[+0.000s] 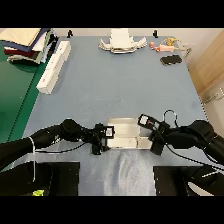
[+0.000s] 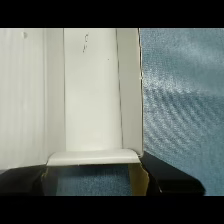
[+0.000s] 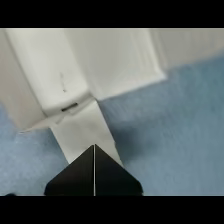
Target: Fold the box.
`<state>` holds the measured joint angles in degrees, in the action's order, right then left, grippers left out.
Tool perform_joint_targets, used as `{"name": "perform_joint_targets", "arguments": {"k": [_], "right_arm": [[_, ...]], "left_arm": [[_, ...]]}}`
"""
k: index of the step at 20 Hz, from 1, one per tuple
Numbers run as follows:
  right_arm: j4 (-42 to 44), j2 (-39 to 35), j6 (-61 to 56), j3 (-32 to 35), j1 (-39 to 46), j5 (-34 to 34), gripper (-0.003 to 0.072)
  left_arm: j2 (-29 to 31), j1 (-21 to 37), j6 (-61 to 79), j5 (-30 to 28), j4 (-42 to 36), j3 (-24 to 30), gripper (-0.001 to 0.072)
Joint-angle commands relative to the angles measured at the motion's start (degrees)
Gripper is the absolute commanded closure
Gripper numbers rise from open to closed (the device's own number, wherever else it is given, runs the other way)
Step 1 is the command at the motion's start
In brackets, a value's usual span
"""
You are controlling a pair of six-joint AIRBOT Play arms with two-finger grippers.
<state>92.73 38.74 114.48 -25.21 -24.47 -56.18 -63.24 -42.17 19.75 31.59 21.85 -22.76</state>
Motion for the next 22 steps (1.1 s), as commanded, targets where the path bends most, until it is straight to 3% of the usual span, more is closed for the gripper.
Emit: {"name": "perform_joint_targets", "arguments": {"k": [1,3,5,13,20,21,22], "right_arm": [[-26.4,-2.8,-40.5,-3.1,0.2,-10.0,0.0683],[-29.5,-2.1,-54.6,-3.5,1.6,-16.7,0.0683],[-20.8,0.0,-55.5,-2.7,4.8,-17.8,0.0683],[12.6,10.0,-40.6,0.4,6.5,-2.3,0.0684],[15.2,6.0,-38.3,-5.7,6.3,-4.9,0.0682],[15.5,5.8,-38.3,-6.3,6.3,-5.2,0.0636],[16.0,5.8,-38.3,-6.6,6.3,-5.5,0.0479]], "left_arm": [[0.0,0.0,-0.1,0.0,0.0,0.0,0.0197],[0.0,0.0,-0.1,0.0,0.0,0.0,0.0197],[0.0,0.0,-0.1,0.0,0.0,0.0,0.0197],[0.0,0.0,-0.1,0.0,0.0,0.0,0.0197],[0.0,0.0,-0.1,0.0,0.0,0.0,0.0197],[0.0,0.0,-0.1,0.0,0.0,0.0,0.0196],[0.0,0.0,-0.1,0.0,0.0,0.0,0.0196]]}}
